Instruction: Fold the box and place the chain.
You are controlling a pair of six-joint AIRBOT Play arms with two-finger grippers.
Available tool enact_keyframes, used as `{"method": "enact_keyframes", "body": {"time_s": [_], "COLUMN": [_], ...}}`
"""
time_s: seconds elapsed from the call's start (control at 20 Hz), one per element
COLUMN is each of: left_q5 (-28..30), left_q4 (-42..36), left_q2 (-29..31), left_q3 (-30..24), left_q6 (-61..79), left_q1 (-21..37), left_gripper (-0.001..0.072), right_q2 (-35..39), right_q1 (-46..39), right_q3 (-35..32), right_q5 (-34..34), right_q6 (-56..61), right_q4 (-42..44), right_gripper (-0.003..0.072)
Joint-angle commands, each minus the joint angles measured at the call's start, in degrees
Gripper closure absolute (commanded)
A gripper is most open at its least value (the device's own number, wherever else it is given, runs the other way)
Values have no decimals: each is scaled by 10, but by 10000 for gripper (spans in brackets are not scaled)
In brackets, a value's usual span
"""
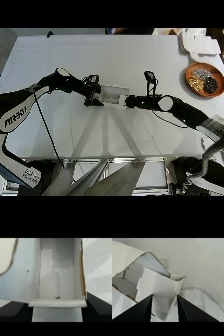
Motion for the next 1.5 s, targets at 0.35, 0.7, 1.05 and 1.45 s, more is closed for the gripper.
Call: {"method": "enact_keyframes", "body": {"time_s": [0.35, 0.7, 1.05, 1.45], "left_q5": [0, 0, 0, 0], "left_q4": [0, 0, 0, 0], "left_q2": [0, 0, 0, 0], "left_q3": [0, 0, 0, 0], "left_q6": [0, 0, 0, 0], "left_q1": [0, 0, 0, 0], "left_gripper": [363, 363, 363, 363], "right_q2": [-8, -8, -8, -8], "right_q1": [1, 10, 35, 35], "right_q3": [1, 21, 25, 35], "right_q5": [-36, 4, -12, 23], "right_q6": [36, 36, 102, 178], "right_q4": [-10, -12, -120, -221], "right_gripper": [352, 350, 353, 353]}}
